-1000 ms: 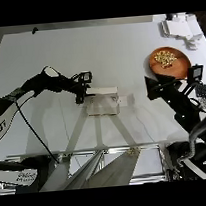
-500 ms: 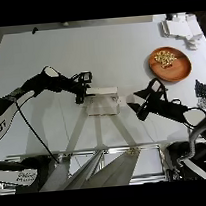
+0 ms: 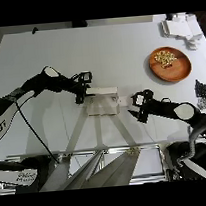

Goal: Fold the box and place the chain.

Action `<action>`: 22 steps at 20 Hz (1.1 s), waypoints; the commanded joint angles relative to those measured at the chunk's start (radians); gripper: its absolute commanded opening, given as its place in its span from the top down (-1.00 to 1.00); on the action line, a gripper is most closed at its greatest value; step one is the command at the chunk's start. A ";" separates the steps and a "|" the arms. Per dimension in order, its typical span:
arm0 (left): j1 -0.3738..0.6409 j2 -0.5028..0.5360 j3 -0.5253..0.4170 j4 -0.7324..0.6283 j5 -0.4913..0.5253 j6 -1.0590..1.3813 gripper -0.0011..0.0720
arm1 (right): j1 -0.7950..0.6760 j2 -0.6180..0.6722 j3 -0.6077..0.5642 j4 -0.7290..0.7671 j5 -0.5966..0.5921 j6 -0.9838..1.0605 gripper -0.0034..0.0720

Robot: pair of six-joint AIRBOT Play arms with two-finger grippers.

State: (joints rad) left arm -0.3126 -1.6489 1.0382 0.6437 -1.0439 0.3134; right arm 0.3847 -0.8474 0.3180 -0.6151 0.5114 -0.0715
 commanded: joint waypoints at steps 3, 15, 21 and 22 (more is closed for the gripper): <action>-0.001 0.000 0.000 0.000 0.000 0.000 0.95 | 0.007 -0.216 0.009 0.260 0.024 -0.308 -0.85; -0.001 0.000 0.000 0.000 0.001 0.000 0.95 | 0.196 -0.324 0.041 0.715 -0.291 -0.396 -0.88; -0.001 0.000 0.000 0.000 0.000 0.000 0.95 | 0.186 -0.354 0.145 0.682 -0.290 -0.344 -0.88; -0.001 0.000 0.000 0.000 0.000 0.000 0.95 | 0.186 -0.362 0.151 0.668 -0.289 -0.317 -0.88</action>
State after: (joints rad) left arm -0.3126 -1.6489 1.0382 0.6441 -1.0435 0.3134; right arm 0.5720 -1.1912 0.4366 0.0715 0.2317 -0.4297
